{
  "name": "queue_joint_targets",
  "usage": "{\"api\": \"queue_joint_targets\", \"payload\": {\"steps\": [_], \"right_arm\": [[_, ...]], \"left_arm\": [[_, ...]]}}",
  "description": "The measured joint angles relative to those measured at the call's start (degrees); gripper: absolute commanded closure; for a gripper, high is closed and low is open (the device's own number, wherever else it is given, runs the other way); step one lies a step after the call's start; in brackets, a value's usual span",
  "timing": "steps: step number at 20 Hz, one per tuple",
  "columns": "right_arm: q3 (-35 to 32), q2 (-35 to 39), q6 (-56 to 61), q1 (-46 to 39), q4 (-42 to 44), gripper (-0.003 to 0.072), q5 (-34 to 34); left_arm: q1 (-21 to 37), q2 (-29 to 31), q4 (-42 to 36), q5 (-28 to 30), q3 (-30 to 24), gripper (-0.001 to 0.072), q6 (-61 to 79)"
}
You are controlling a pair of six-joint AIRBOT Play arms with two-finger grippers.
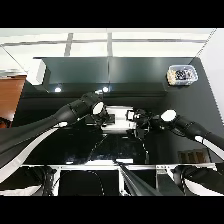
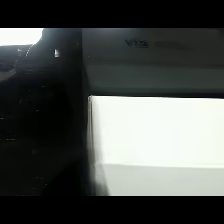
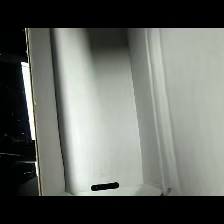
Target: Fold the box and place the chain.
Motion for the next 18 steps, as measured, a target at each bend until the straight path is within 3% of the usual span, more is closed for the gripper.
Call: {"api": "queue_joint_targets", "payload": {"steps": [3, 4, 5, 18], "right_arm": [[0.0, 0.0, 0.0, 0.0, 0.0, 0.0203, 0.0], [0.0, 0.0, 0.0, 0.0, 0.0, 0.0122, 0.0], [0.0, 0.0, 0.1, 0.0, 0.0, -0.003, -0.1], [0.0, 6.9, 2.6, 0.0, -9.3, -0.0019, 5.1]], "left_arm": [[0.1, 0.0, 0.0, 0.2, 0.0, 0.0688, -0.1], [0.1, 0.0, 0.0, 0.2, 0.0, 0.0689, 0.0], [0.1, 0.0, 0.0, 0.3, 0.0, 0.0688, 0.1], [0.2, -0.1, 1.4, -3.8, 1.3, 0.0687, 2.9]]}}
